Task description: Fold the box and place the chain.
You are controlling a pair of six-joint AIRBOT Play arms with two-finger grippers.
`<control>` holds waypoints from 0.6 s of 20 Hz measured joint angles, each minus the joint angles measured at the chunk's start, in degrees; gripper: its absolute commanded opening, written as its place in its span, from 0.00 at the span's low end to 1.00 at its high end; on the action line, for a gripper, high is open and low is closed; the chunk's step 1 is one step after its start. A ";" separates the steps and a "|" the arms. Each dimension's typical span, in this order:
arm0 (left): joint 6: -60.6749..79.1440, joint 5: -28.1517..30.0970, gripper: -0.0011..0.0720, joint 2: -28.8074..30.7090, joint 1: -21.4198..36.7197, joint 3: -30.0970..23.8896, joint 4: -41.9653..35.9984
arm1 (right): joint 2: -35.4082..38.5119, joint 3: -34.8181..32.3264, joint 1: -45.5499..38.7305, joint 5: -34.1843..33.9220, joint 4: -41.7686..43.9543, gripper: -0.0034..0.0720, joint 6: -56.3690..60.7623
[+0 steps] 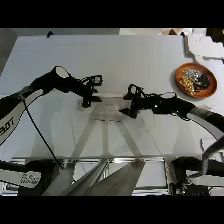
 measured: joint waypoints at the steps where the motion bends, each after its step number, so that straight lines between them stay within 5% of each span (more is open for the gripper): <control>1: 0.00 0.00 0.03 0.00 0.00 0.00 0.00 | -0.02 0.00 0.00 -0.04 0.00 0.96 -0.11; 6: 0.00 0.00 0.03 0.00 0.00 0.00 0.00 | 2.01 -0.02 -1.27 -2.12 -1.75 0.96 1.81; 12: 0.00 0.00 0.03 0.00 0.00 0.00 0.02 | 13.11 -4.42 -3.02 -1.49 -6.78 0.96 5.33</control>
